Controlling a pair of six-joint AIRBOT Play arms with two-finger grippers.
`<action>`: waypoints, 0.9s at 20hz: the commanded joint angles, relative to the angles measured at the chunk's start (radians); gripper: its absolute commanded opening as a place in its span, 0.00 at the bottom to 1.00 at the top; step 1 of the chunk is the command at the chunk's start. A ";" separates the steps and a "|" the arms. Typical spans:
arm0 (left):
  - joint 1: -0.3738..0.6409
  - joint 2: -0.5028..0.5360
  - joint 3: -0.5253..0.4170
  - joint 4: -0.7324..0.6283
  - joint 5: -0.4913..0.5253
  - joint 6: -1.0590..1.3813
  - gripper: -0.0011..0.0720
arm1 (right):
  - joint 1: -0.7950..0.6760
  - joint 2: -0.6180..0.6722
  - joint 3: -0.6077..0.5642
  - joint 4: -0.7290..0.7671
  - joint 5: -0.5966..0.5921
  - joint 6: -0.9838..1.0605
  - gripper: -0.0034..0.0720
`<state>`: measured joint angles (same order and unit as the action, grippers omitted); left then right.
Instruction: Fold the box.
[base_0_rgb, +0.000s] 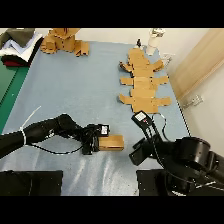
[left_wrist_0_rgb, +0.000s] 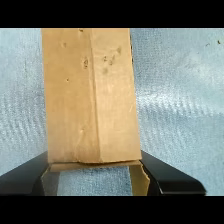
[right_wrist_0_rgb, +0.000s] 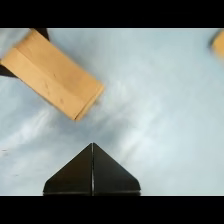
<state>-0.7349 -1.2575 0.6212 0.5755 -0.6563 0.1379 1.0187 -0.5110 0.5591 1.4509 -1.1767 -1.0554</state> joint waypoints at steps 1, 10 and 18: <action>0.000 0.000 0.001 0.000 0.000 0.000 0.41 | -0.037 0.006 -0.133 0.412 0.307 0.263 0.05; -0.001 0.000 0.001 0.000 0.000 0.000 0.41 | -0.026 -0.204 -0.326 0.577 1.169 0.451 0.05; -0.001 0.000 0.001 0.000 0.000 0.000 0.41 | -0.019 -0.218 -0.326 0.534 1.105 0.453 0.05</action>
<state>-0.7353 -1.2575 0.6209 0.5755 -0.6563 0.1379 0.9981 -0.7231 0.2352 2.0010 -0.0502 -0.6094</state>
